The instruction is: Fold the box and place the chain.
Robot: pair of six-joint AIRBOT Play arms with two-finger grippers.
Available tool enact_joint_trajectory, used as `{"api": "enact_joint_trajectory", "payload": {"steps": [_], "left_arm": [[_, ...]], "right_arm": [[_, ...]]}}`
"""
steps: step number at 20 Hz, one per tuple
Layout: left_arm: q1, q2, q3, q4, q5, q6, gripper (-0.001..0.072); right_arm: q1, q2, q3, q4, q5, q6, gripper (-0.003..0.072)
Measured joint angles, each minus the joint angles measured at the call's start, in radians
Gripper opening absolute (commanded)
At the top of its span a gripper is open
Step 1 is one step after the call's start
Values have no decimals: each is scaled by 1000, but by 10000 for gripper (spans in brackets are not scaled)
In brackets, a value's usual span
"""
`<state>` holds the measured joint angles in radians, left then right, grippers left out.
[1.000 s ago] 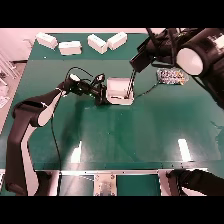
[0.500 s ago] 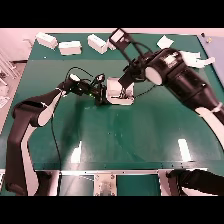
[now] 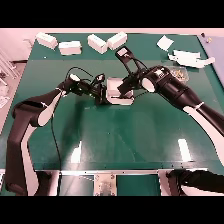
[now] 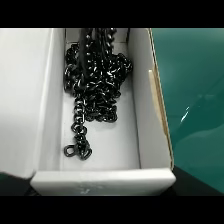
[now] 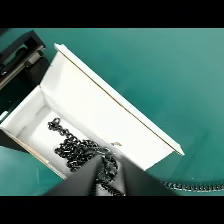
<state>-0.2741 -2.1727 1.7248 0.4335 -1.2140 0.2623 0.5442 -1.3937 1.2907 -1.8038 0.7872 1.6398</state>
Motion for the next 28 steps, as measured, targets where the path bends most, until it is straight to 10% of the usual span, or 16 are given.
{"api": "enact_joint_trajectory", "payload": {"steps": [12, 28], "left_arm": [[0, 0, 0, 0, -1, 0, 524], [0, 0, 0, 0, -1, 0, 524]], "right_arm": [[-257, -7, -74, 47, 0, 120, 425], [-542, -246, -145, 183, -392, 214, 425]]}}
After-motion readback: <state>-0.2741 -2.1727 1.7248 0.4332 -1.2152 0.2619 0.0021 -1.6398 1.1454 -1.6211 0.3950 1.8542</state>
